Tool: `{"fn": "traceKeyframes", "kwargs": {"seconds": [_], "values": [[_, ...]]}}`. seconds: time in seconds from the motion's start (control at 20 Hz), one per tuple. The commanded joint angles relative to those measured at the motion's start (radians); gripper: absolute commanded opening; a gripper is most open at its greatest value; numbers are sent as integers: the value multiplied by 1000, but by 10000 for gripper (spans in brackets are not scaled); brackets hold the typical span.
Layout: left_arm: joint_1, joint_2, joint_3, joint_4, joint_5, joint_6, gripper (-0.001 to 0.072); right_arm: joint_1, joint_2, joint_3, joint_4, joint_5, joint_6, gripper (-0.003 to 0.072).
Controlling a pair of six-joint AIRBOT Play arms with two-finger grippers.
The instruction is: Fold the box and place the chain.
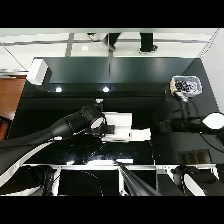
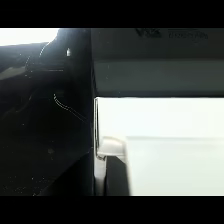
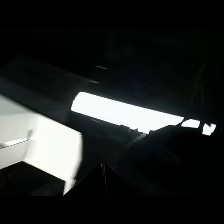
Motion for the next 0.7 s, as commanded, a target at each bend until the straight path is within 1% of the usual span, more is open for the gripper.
{"fn": "traceKeyframes", "kwargs": {"seconds": [0.0, 0.1, 0.2, 0.25, 0.35, 0.5, 0.65], "values": [[0, 0, 0, 2, 0, 0, 25, -165, 11, -102, -10, 32, 296, 12], [0, 0, 0, 2, -1, 0, 25, -136, -21, -178, 114, 15, 260, 12], [0, 0, 0, 2, 0, 0, 25, -74, -77, -219, 209, -16, 205, 13], [0, 0, 0, 2, 0, 0, 25, -36, -115, -218, 236, -24, 179, 13], [0, 0, 0, 2, 0, 0, 25, 29, -198, -218, 333, -47, 98, 13], [0, 0, 0, 2, 0, 0, 24, 74, -293, -203, 443, -74, -21, 13], [0, 0, 0, 2, 0, 0, 25, 74, -324, -150, 449, -72, -74, 13]]}}
